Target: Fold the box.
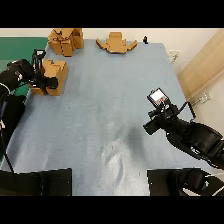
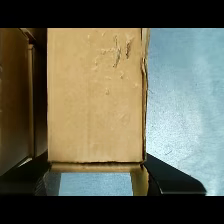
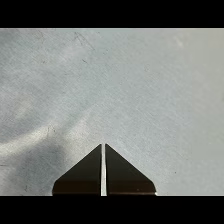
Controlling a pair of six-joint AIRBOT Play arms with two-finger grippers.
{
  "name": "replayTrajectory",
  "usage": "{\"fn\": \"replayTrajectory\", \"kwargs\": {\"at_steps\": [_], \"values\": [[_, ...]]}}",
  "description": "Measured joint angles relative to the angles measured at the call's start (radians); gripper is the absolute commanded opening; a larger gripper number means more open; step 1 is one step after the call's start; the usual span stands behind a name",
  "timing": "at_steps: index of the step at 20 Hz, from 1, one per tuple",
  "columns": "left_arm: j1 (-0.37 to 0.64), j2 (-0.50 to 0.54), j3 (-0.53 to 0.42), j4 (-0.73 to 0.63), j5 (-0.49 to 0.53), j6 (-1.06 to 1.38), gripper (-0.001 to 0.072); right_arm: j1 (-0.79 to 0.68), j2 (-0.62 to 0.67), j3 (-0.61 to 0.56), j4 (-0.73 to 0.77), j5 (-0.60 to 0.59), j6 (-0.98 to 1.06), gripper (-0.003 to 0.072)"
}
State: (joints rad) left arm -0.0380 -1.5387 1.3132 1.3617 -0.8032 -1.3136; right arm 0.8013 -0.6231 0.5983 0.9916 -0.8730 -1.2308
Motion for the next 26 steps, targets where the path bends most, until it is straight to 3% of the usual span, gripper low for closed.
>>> {"fn": "replayTrajectory", "kwargs": {"at_steps": [2, 3, 4, 5, 8, 10, 13, 26], "values": [[0.0, -0.005, 0.004, 0.0, -0.009, -0.003, 0.0019, 0.0, 0.0, 0.0, 0.0, 0.001, 0.0, 0.004], [0.0, -0.007, 0.006, 0.001, -0.013, -0.004, 0.0079, 0.0, 0.0, 0.0, 0.0, 0.002, 0.0, 0.0041], [0.0, -0.008, 0.007, 0.001, -0.017, -0.005, 0.0423, 0.0, 0.0, 0.0, 0.0, 0.003, 0.0, 0.004], [0.0, -0.008, 0.008, 0.003, -0.019, -0.005, 0.0533, 0.0, 0.0, 0.0, 0.0, 0.003, 0.0, 0.004], [0.0, -0.01, 0.009, 0.003, -0.019, -0.011, 0.0539, 0.0, 0.0, 0.0, 0.0, 0.004, 0.0, 0.004], [0.001, -0.009, 0.011, 0.004, -0.018, -0.011, 0.0654, 0.0, 0.0, 0.0, 0.0, 0.004, 0.0, 0.0041], [0.001, -0.007, 0.026, 0.007, -0.009, -0.013, 0.0687, 0.0, 0.0, 0.0, 0.0, 0.004, 0.0, 0.0041], [0.001, -0.006, 0.11, 0.006, -0.032, -0.007, 0.0692, 0.0, 0.0, 0.0, 0.0, 0.004, 0.001, 0.0041]]}}
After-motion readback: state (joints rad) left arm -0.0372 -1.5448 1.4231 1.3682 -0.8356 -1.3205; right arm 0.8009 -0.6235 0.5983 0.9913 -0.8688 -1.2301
